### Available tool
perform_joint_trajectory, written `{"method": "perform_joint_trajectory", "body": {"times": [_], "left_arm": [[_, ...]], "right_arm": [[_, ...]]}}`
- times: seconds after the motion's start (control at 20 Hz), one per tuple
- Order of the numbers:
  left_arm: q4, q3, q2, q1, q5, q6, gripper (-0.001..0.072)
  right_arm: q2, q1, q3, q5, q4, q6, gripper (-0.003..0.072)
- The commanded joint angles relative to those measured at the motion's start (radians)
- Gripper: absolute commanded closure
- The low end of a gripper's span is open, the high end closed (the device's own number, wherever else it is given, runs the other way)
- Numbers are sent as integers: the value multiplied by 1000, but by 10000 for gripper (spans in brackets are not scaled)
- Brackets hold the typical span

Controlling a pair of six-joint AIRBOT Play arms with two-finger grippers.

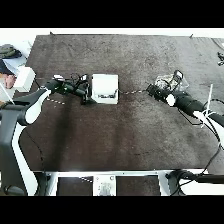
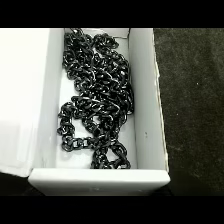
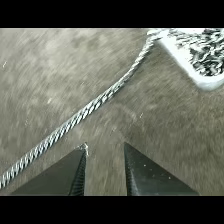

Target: Fold the box and place the chain.

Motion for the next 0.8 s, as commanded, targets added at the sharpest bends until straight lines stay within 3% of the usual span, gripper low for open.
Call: {"method": "perform_joint_trajectory", "body": {"times": [0.0, 0.25, 0.35, 0.45, 0.5, 0.75], "left_arm": [[0, 0, 0, 1, 0, 0, 467], [0, 0, 0, 1, 0, 0, 467], [0, 0, 0, 1, 0, 0, 467], [0, 0, 0, 1, 0, 0, 467], [0, 0, 0, 1, 0, 0, 467], [-1, 0, 0, 1, 0, 0, 467]], "right_arm": [[-77, -31, -5, -163, 101, 13, 389], [-182, -31, 73, -236, 174, 13, 414], [-236, -31, 130, -211, 203, 13, 427], [-265, -30, 159, -190, 206, 13, 649], [-256, -18, 159, -185, 204, 11, 689], [-45, 163, 159, -177, 97, 8, 701]]}}
